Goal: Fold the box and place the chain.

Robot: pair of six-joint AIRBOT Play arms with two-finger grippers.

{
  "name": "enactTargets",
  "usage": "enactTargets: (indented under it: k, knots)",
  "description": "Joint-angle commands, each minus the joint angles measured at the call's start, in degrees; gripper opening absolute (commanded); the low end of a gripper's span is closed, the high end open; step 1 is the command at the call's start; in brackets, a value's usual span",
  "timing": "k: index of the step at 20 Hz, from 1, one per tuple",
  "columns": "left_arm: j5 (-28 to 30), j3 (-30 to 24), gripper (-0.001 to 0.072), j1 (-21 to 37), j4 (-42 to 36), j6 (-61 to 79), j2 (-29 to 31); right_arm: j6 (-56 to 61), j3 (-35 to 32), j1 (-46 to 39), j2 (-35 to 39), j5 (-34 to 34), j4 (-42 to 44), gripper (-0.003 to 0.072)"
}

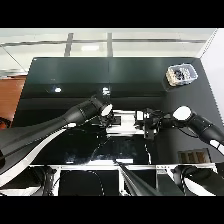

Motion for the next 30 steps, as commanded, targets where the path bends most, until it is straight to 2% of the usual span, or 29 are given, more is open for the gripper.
enactTargets:
  k: [1,3,4,5,6,7,8,9,10,12,15,18,20,22,24,26,30]
  knots:
    - [0.2,0.0,0.0022,0.0,0.0,0.0,0.0,0.0,0.0,0.3,-2.8,-0.5,9.7,0.0134]
    - [0.1,0.0,0.0022,0.0,0.0,0.0,0.0,1.9,0.0,0.2,-3.0,-0.5,9.3,0.0177]
    - [0.2,0.0,0.0022,0.0,0.0,0.0,0.0,3.3,0.0,0.2,-3.0,-0.8,9.1,0.0384]
    - [0.1,0.0,0.0021,0.0,0.0,0.0,0.0,5.1,0.0,0.1,-3.0,-0.8,9.0,0.0476]
    - [0.1,0.0,0.0022,0.0,0.0,0.0,0.0,7.0,0.0,0.1,-3.0,-0.7,8.3,0.0247]
    - [0.1,0.0,0.0022,0.0,0.0,0.0,0.0,8.5,0.0,0.1,-3.0,-0.6,7.4,0.0140]
    - [0.1,0.0,0.0021,0.0,0.0,0.0,0.0,9.6,0.0,0.1,-3.0,-1.0,6.8,0.0314]
    - [0.1,0.0,0.0022,0.0,0.0,0.0,0.0,10.5,0.0,0.1,-3.0,-0.9,6.6,0.0357]
    - [0.1,0.0,0.0022,0.0,0.0,0.0,0.0,12.1,0.0,0.1,-2.9,-0.5,5.4,0.0093]
    - [0.1,0.0,0.0022,0.0,0.0,0.0,0.0,15.9,0.4,0.0,-2.1,1.1,3.7,0.0019]
    - [0.1,0.0,0.0021,0.0,0.0,0.0,0.0,36.7,4.7,-4.1,3.4,9.7,-4.1,0.0016]
    - [0.0,0.0,0.0022,0.0,-0.1,0.0,0.0,63.8,10.8,-14.7,8.0,22.6,-22.7,0.0016]
    - [-0.2,0.0,0.0022,0.0,-0.3,0.0,0.0,73.7,9.5,-24.5,8.2,21.0,-29.9,0.0016]
    - [-0.1,0.0,0.0022,0.0,-1.6,0.0,0.0,80.9,4.5,-34.4,7.5,14.3,-25.9,0.0016]
    - [-0.1,0.0,0.0022,0.0,-1.6,0.0,0.0,78.6,-1.5,-40.6,5.1,13.6,-13.7,0.0016]
    - [0.0,0.0,0.0022,0.0,-1.6,0.0,0.0,73.2,-5.5,-40.3,1.3,13.8,-5.5,0.0016]
    - [0.1,0.0,0.0022,0.0,-1.5,0.0,0.0,68.3,-6.0,-31.6,-7.0,15.0,0.3,0.0016]
